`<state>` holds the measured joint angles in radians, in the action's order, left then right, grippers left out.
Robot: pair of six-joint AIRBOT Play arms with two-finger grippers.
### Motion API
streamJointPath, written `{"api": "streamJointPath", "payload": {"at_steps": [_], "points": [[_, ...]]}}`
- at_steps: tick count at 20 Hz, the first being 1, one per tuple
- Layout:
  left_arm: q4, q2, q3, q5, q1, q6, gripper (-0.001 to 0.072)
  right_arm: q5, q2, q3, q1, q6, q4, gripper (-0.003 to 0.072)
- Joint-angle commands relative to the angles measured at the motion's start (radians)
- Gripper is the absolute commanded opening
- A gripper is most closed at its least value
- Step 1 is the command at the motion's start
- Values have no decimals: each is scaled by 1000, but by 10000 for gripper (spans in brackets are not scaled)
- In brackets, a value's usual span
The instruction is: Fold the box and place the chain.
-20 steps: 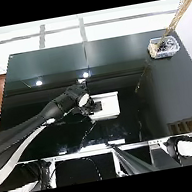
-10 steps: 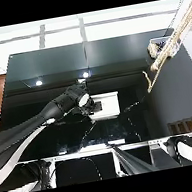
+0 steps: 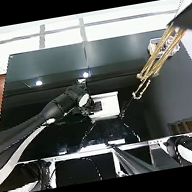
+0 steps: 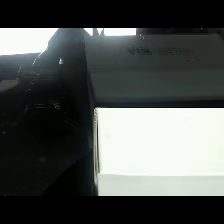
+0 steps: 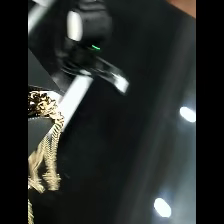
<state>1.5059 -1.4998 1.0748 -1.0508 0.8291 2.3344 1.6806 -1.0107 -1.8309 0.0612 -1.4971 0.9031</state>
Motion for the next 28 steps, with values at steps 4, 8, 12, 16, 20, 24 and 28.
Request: {"api": "streamJointPath", "payload": {"at_steps": [4, 8, 12, 16, 20, 24, 28], "points": [[1, 0, 0, 0, 0, 0, 28, -3, 2, 194, 72, 47, -131, 21], [1, 0, 0, 0, 0, 0, 28, -167, 2, 344, 176, 55, -194, 21], [1, 0, 0, 0, 0, 0, 28, -290, 2, 488, 254, 72, -193, 21], [1, 0, 0, 0, 0, 0, 28, -341, 2, 602, 261, 77, -174, 21], [1, 0, 0, 0, 0, 0, 28, -364, 2, 673, 261, 75, -153, 21], [1, 0, 0, 0, 0, 0, 28, -412, 1, 776, 266, 76, -161, 22], [1, 0, 0, 0, 0, 0, 28, -584, -37, 857, 326, 75, -182, 22]]}}
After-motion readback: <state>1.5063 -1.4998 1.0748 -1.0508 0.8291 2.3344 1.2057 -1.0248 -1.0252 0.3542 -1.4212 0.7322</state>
